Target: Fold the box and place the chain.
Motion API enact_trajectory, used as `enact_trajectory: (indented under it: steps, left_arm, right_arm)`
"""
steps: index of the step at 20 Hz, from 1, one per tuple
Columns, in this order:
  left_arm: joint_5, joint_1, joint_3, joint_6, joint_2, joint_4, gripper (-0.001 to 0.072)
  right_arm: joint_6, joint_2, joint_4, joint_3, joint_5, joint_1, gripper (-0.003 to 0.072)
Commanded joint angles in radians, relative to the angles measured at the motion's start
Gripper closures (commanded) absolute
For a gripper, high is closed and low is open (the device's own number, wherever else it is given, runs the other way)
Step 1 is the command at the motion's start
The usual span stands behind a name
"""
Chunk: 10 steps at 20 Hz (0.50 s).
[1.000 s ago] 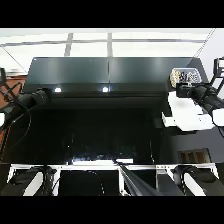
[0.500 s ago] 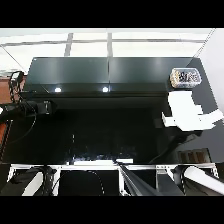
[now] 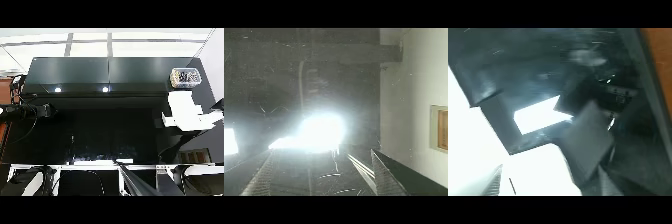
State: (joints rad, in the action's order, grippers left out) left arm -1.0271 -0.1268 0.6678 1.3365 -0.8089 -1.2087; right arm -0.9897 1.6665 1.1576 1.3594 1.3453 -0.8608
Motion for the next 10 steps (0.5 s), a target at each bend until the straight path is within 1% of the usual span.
enact_trajectory:
  steps: [1,2,3,4,6,10]
  left_arm:
    - [-0.002,0.000,0.001,0.007,0.000,-0.004,-0.0003]
    - [-0.002,0.000,0.001,0.007,0.000,-0.003,-0.0003]
    - [-0.002,0.000,0.001,0.007,0.000,-0.002,-0.0003]
    - [0.000,0.000,0.001,0.006,0.000,-0.003,-0.0004]
    - [0.008,0.000,0.001,0.006,0.000,-0.004,-0.0003]
    - [0.016,0.000,0.001,0.006,0.000,-0.004,-0.0003]
  right_arm:
    - [0.053,0.036,0.045,0.018,0.039,0.034,0.0257]
    - [0.029,0.036,0.030,0.018,0.042,0.033,0.0465]
    - [0.021,0.036,0.030,0.018,0.067,0.034,0.0537]
    - [0.021,0.036,0.029,0.018,0.106,0.034,0.0669]
    - [-0.013,0.029,0.010,0.014,0.160,0.035,0.0673]
    - [-0.016,-0.092,-0.097,-0.077,0.164,0.082,0.0673]
